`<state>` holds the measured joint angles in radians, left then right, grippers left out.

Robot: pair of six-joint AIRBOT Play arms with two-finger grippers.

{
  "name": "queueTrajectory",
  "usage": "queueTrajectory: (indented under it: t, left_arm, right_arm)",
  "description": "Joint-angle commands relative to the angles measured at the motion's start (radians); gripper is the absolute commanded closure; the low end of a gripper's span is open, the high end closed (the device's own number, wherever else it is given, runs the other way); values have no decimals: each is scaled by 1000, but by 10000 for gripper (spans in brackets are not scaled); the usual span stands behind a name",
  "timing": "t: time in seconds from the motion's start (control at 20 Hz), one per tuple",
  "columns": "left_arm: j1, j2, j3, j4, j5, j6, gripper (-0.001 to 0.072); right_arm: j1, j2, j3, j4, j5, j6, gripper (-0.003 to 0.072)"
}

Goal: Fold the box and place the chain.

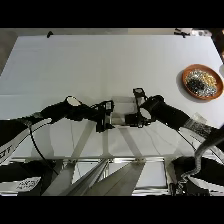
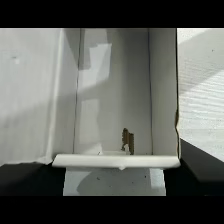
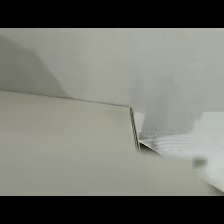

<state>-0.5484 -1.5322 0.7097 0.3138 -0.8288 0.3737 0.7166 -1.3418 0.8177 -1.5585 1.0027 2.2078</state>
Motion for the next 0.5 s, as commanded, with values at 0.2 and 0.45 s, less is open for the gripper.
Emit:
queueTrajectory:
  t: [0.2, 0.45]
  left_arm:
    - [0, 0, 0, 0, 2, 1, 315]
    - [0, 0, 0, 0, 2, 1, 315]
  right_arm:
    - [0, 5, 1, -9, 60, -47, 261]
    - [-35, 7, 1, -8, 59, -47, 420]
